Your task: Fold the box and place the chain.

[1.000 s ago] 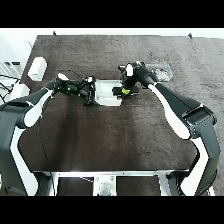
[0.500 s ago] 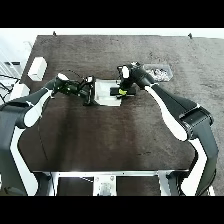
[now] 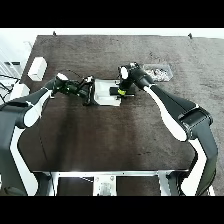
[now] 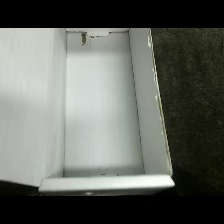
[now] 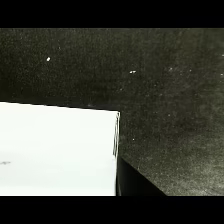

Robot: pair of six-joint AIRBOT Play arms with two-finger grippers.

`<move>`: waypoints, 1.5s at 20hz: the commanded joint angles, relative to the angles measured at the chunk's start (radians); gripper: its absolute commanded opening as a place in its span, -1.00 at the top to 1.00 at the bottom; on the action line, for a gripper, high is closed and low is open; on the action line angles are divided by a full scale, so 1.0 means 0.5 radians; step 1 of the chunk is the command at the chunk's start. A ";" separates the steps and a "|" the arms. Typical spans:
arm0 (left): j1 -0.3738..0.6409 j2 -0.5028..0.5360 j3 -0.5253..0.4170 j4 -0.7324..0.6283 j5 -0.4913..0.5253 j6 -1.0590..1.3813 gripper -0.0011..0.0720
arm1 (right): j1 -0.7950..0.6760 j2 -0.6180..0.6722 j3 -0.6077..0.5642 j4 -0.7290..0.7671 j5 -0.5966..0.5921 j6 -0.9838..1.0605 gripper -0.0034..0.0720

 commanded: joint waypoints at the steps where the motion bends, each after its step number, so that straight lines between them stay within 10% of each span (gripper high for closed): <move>1: -0.001 0.000 0.000 -0.001 -0.001 0.004 -0.47 | 0.002 -0.002 0.002 -0.025 -0.005 0.021 0.86; 2: -0.001 0.000 0.000 -0.001 -0.001 0.004 -0.47 | 0.002 -0.002 0.002 -0.025 -0.005 0.021 0.84; 5: -0.001 0.000 0.000 -0.001 -0.001 0.004 -0.47 | 0.000 -0.002 0.002 -0.027 -0.002 0.018 -0.10; 21: -0.001 0.000 0.000 0.000 -0.001 0.003 -0.47 | -0.356 0.571 0.007 -0.500 -0.047 -0.698 -0.20; 30: -0.001 0.000 0.000 0.000 0.000 0.004 -0.47 | -1.032 0.281 0.008 0.195 -0.602 -1.296 -0.19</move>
